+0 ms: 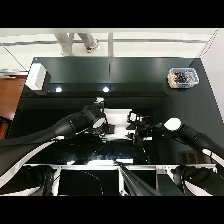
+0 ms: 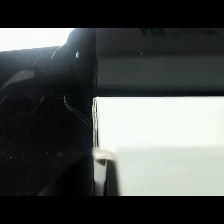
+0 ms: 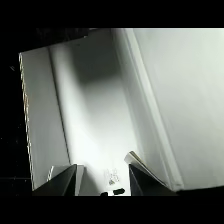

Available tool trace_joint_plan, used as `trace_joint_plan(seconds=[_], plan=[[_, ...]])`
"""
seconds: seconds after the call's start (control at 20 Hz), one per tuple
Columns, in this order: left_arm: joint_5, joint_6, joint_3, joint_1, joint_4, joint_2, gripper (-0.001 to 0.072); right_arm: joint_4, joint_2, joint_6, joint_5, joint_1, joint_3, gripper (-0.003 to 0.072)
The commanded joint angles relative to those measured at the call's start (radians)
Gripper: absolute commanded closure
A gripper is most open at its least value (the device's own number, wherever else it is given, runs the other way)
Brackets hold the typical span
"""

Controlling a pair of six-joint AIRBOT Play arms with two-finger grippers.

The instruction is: Fold the box and place the chain.

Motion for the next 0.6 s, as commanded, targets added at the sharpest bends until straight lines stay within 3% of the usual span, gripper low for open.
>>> trace_joint_plan(seconds=[0.0, 0.05, 0.1, 0.15, 0.25, 0.3, 0.4, 0.55], plan=[[0.000, 0.000, 0.000, 0.000, 0.000, 0.000, 0.0686, -0.002, 0.000, 0.007, 0.000, 0.000, 0.000, 0.0520], [0.000, 0.000, 0.000, 0.000, 0.000, 0.000, 0.0686, 0.000, 0.000, 0.009, -0.006, 0.000, 0.000, 0.0360], [0.000, 0.000, 0.000, 0.000, 0.000, 0.000, 0.0686, -0.002, 0.000, 0.014, -0.011, 0.000, 0.000, 0.0322], [0.000, 0.000, 0.000, 0.000, 0.000, 0.000, 0.0686, -0.003, 0.000, 0.015, -0.011, -0.002, 0.000, 0.0540], [0.000, 0.000, 0.000, 0.000, 0.000, 0.000, 0.0686, -0.011, 0.011, 0.085, -0.010, -0.028, 0.000, 0.0583], [0.000, 0.000, 0.000, 0.000, 0.000, 0.000, 0.0686, -0.023, 0.029, 0.174, 0.006, -0.055, 0.001, 0.0674], [0.000, 0.000, 0.000, 0.000, 0.000, 0.000, 0.0686, -0.119, 0.091, 0.386, 0.122, -0.142, 0.016, 0.0672], [0.000, 0.000, 0.000, 0.001, 0.000, 0.000, 0.0687, -0.344, 0.178, 0.671, 0.411, -0.348, 0.080, 0.0672]])
